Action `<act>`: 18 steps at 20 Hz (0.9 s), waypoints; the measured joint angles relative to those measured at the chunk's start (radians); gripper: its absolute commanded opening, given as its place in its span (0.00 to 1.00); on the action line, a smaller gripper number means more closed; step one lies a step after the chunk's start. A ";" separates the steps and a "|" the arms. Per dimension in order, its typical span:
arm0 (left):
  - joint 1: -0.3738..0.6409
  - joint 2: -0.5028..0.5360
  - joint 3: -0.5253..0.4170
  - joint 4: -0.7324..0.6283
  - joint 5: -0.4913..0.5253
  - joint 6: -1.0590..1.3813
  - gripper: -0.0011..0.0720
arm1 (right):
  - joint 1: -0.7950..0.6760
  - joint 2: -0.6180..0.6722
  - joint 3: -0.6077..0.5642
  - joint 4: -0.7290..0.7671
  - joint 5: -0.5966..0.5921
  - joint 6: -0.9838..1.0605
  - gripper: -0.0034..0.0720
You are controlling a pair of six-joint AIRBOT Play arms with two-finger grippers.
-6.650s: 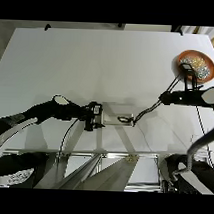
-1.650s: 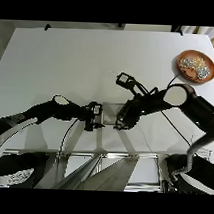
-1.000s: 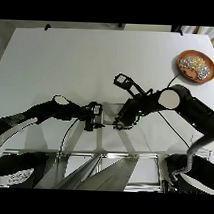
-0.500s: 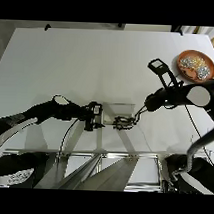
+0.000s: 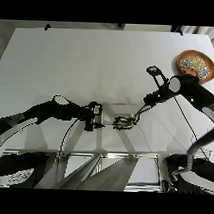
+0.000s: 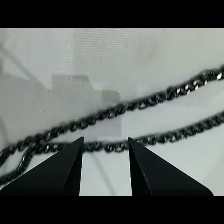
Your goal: Fold the box and place the chain.
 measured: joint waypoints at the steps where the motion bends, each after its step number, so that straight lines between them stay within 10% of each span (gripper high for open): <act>1: 0.000 0.000 0.000 0.000 0.000 0.000 0.30 | -0.002 -0.017 0.000 -0.001 -0.014 0.000 0.47; 7: 0.000 0.000 0.000 0.000 0.000 0.000 0.30 | -0.003 -0.077 0.000 -0.004 -0.064 0.000 0.40; 13: 0.000 0.000 0.000 0.000 0.000 0.000 0.30 | -0.003 -0.091 0.000 -0.003 -0.053 0.000 0.07; 18: 0.000 0.000 0.000 0.000 0.000 0.000 0.30 | -0.004 -0.076 -0.002 -0.005 -0.005 -0.002 0.06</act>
